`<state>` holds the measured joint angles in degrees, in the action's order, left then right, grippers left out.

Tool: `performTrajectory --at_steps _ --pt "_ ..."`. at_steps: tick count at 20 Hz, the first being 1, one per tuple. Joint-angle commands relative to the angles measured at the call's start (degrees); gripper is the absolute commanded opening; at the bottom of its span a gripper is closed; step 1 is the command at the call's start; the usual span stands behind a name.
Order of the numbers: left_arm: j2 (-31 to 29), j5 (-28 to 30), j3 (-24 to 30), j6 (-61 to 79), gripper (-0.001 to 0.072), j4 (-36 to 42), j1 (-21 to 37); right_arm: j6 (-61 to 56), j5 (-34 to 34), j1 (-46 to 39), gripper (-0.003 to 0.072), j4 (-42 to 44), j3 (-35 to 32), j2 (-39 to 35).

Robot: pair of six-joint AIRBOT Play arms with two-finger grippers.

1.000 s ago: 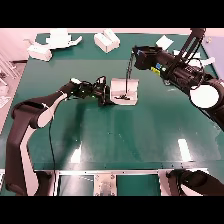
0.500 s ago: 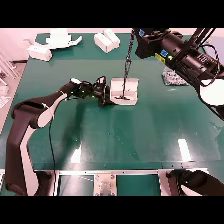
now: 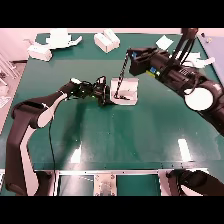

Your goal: Fold the box and place the chain.

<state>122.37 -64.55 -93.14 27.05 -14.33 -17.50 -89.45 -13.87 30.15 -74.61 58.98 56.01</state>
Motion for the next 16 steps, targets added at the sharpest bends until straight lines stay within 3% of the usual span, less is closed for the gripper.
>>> performTrajectory --at_steps 1,6,8,16 --pt "0.0 0.0 0.0 0.0 0.0398 0.0 0.0 -2.0 0.2 -1.4 0.0004 0.1 -3.7 1.4" --pt "0.0 0.0 0.0 0.0 0.0397 0.0 0.0 -2.0 1.9 -2.1 0.0004 0.1 -5.5 4.2" --pt "0.0 0.0 0.0 0.0 0.0398 0.0 0.0 -2.0 5.8 -2.1 0.0004 0.3 -5.3 4.1" --pt "0.0 0.0 0.0 0.0 0.0398 0.0 0.0 1.0 7.0 -2.2 0.0004 0.0 1.4 4.0"
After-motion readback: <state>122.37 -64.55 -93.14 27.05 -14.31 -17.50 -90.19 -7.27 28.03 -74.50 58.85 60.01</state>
